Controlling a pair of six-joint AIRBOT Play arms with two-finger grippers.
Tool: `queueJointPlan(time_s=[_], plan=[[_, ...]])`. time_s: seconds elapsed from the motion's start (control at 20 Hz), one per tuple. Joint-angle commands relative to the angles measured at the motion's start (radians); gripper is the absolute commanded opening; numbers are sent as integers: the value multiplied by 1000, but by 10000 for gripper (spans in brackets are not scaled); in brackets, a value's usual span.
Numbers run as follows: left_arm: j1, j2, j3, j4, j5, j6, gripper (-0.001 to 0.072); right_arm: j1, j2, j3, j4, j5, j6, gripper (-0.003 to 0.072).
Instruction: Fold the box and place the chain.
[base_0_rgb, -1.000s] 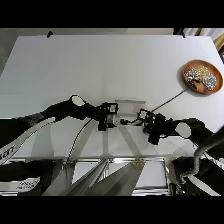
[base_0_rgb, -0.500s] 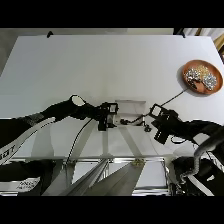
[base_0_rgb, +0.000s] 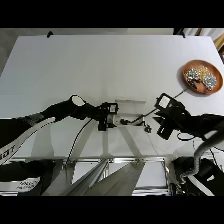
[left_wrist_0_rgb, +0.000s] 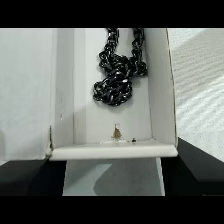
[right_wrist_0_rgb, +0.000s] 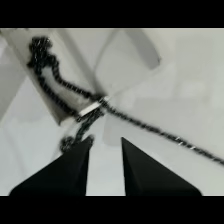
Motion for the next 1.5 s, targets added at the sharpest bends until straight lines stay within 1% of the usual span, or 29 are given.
queueJointPlan(time_s=[0.0,0.2,0.3,0.4,0.65,0.7,0.8,0.85,0.95,1.0,1.05,1.1,1.15,1.3,1.45], plan=[[1,0,1,0,0,0,256,1,-173,6,-2,43,22,342],[1,0,1,0,0,0,256,1,-393,6,16,-1,29,338],[1,0,1,0,0,0,256,1,-459,6,12,-6,47,338],[1,0,1,0,0,0,256,1,-490,6,14,-11,51,338],[1,0,1,0,0,0,256,1,-496,6,35,-19,51,327],[1,0,1,0,0,0,256,1,-496,6,45,-28,50,282],[1,0,1,0,0,0,256,1,-498,6,59,-48,51,262],[1,0,1,0,0,0,256,1,-500,6,61,-51,51,235],[1,0,1,0,0,0,256,1,-500,3,61,-54,51,234],[1,0,1,0,0,0,256,1,-500,0,61,-54,51,211],[1,0,1,0,0,0,256,1,-500,-5,61,-53,55,162],[1,0,1,0,0,0,256,1,-500,-9,61,-49,55,142],[1,0,1,0,0,0,256,1,-500,-11,61,-43,58,92],[1,0,1,0,0,0,256,1,-500,-12,57,-34,100,13],[1,0,1,0,0,0,256,1,-486,-11,56,-14,106,13]])
